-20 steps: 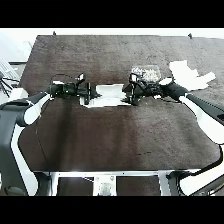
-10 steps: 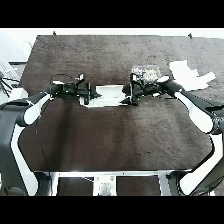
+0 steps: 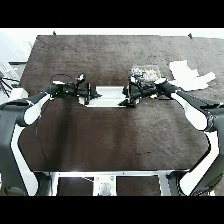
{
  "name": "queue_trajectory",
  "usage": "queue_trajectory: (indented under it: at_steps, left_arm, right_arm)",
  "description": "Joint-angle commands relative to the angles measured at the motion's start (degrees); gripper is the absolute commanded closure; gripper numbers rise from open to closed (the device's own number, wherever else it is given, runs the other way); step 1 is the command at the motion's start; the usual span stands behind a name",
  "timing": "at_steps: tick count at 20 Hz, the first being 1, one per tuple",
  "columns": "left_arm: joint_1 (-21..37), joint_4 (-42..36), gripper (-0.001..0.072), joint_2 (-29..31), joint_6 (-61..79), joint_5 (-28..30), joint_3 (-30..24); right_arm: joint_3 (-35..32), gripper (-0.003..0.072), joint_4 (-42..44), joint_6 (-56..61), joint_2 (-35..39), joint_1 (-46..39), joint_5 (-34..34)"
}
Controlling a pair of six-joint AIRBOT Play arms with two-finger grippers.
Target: Fold the box and place the chain.
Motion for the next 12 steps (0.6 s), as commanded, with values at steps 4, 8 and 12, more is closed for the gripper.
queue_trajectory:
  at_steps: [4, 8, 12]
  left_arm:
    - [0.0, 0.0, 0.0688, 0.0, 0.0, 0.0, 0.0]
    - [0.0, 0.0, 0.0687, 0.0, 0.0, 0.0, 0.0]
    - [0.0, 0.0, 0.0687, 0.0, 0.0, 0.0, 0.0]
  right_arm:
    - [2.3, 0.0066, -2.3, -2.8, -1.6, 0.3, -0.5]
    - [4.2, 0.0066, -3.3, -2.8, -3.2, 0.3, 1.6]
    - [5.1, 0.0067, -2.4, -2.8, -4.1, 0.3, 2.8]
